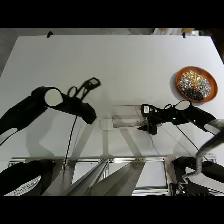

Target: Fold the box and place the chain.

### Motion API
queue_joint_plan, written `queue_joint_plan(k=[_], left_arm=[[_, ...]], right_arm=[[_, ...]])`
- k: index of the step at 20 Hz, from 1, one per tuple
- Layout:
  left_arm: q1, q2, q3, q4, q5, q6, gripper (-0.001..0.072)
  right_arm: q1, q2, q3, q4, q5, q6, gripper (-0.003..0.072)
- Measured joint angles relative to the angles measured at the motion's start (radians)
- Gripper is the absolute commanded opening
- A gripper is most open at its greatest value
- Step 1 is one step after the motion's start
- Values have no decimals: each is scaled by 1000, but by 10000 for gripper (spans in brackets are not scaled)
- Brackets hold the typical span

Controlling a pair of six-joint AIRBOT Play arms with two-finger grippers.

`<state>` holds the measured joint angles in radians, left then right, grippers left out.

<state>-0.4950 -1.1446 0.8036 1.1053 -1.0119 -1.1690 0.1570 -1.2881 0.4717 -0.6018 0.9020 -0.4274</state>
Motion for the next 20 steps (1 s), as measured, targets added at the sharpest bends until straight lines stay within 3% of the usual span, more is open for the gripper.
queue_joint_plan(k=[3,8,12,17,19,20], left_arm=[[74,11,-80,-13,2,-143,3],[87,-60,-163,-207,85,-222,3],[43,-138,-179,-342,154,-240,3],[-11,-179,-172,-414,179,-246,4],[-33,-175,-153,-427,180,-246,32],[-45,-170,-138,-433,181,-247,93]], right_arm=[[0,0,0,0,0,0,431],[0,0,0,0,0,0,431],[0,0,0,0,0,0,431],[0,0,0,0,0,0,431],[0,0,0,0,0,0,431],[0,0,0,0,0,0,431]])
